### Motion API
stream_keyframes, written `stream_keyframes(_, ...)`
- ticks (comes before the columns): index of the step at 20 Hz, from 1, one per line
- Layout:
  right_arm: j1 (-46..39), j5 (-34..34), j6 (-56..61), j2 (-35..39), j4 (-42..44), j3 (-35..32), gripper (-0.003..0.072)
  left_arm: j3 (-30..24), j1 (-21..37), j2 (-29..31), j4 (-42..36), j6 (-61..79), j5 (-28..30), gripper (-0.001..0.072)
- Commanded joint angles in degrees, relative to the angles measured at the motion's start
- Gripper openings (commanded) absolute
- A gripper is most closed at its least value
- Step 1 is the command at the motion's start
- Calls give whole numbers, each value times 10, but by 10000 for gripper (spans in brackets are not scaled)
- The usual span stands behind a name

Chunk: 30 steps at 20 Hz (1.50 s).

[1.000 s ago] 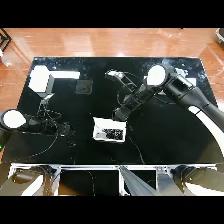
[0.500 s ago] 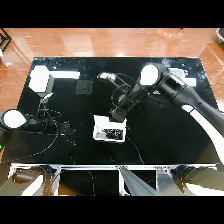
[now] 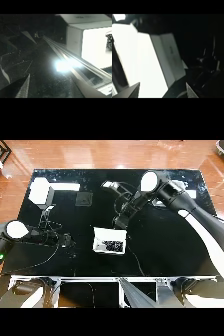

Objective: Fold the box and place the chain.

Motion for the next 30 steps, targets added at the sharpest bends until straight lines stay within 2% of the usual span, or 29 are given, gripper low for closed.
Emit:
stream_keyframes(1, 27, 20, -54, -13, 19, -2, 698, 0, 1, -2, 0, 0, 0, 586)
stream_keyframes(8, 69, 23, -56, -13, -16, -10, 698, 0, 3, -2, 3, 0, 2, 586)
stream_keyframes(18, 110, 29, -15, 9, -62, -15, 697, 0, 49, -2, 1, -5, -3, 586)
stream_keyframes(24, 135, -4, 30, 18, -116, -68, 697, 0, 49, -2, 1, -5, 1, 587)
stream_keyframes(30, 170, -30, 71, 21, -176, -71, 697, 0, 49, -2, 1, -5, 8, 586)
